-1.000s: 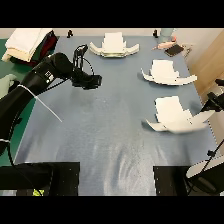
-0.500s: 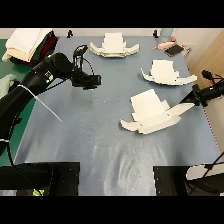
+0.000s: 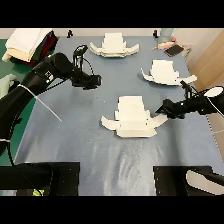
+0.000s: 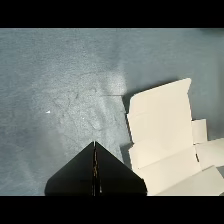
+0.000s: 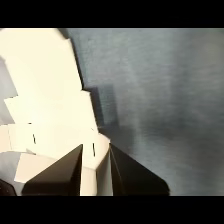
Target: Fold the box.
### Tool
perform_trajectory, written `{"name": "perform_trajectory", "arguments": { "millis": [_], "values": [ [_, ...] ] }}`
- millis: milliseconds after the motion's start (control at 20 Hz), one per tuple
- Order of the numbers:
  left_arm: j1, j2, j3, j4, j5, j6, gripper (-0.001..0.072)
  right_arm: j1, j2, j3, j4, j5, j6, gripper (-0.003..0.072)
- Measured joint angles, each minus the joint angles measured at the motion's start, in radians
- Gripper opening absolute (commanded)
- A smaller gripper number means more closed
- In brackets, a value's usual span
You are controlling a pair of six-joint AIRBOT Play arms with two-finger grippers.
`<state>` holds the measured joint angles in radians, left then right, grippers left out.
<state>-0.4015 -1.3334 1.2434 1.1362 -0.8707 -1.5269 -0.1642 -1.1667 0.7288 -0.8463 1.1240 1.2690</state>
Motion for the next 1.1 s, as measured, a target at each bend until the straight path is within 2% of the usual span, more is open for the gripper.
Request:
{"name": "perform_trajectory", "arguments": {
  "millis": [150,400,700,800,950,1000,1100],
  "values": [
    [0.0,0.0,0.0,0.0,0.0,0.0,0.0013,0.022,0.016,-0.021,-0.059,0.005,0.069,0.0265],
    [0.0,0.0,0.0,0.0,0.0,0.0,0.0013,0.014,0.023,-0.027,-0.181,0.086,0.159,0.0265],
    [0.0,0.0,0.0,-0.001,0.007,0.0,0.0012,0.009,0.018,-0.027,-0.214,0.153,0.182,0.0262],
    [0.0,0.0,0.0,0.0,0.011,0.0,0.0012,0.009,0.0,-0.027,-0.201,0.166,0.171,0.0199],
    [0.0,0.0,0.0,-0.001,0.02,0.0,0.0013,0.009,-0.039,-0.027,-0.13,0.16,0.105,0.0197],
    [0.0,0.0,0.0,-0.001,0.021,0.0,0.0013,0.009,-0.052,-0.027,-0.093,0.154,0.073,0.0149],
    [-0.001,0.0,0.0,-0.001,0.024,0.0,0.0013,0.009,-0.076,-0.027,-0.027,0.148,0.012,0.0003]
  ]
}}
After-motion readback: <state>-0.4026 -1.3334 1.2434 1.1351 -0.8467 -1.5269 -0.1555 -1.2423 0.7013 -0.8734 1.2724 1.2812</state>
